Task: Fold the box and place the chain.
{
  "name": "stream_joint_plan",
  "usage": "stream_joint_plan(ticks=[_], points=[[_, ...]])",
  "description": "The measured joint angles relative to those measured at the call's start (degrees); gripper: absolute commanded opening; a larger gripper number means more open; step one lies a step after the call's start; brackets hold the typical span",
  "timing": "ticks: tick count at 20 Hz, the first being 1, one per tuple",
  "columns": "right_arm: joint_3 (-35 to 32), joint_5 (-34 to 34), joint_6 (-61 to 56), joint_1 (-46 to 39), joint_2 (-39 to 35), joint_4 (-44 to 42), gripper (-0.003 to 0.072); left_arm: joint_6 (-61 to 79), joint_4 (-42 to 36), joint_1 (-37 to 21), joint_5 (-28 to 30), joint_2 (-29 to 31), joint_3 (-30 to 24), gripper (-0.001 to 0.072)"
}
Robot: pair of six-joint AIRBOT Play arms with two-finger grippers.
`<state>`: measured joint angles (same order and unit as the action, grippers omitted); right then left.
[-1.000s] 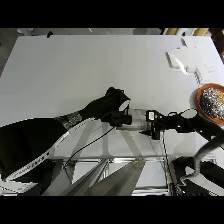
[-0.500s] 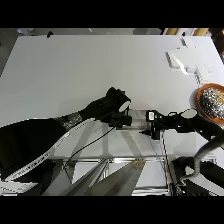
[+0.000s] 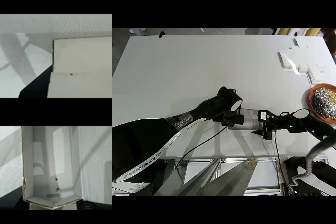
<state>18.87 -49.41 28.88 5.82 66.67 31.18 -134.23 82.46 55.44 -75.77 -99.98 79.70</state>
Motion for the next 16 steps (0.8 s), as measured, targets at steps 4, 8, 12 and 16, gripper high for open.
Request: stream_joint_plan(ticks=[4,8,12,16], points=[[0.0,-0.02,0.2,0.0,-0.02,0.07,0.0415,0.39,0.07,0.0,-0.11,0.0,0.02,0.0104],[0.0,-0.09,0.28,0.0,-0.02,0.13,0.0415,0.52,0.15,0.02,-0.31,0.0,0.0,0.017],[0.0,-0.11,0.24,0.0,-0.02,0.11,0.0415,0.33,0.33,0.13,-0.24,0.0,0.0,0.0174],[0.0,-0.11,0.11,0.0,-0.02,0.11,0.0415,0.28,0.24,0.42,0.07,-0.02,0.0,0.0173]])
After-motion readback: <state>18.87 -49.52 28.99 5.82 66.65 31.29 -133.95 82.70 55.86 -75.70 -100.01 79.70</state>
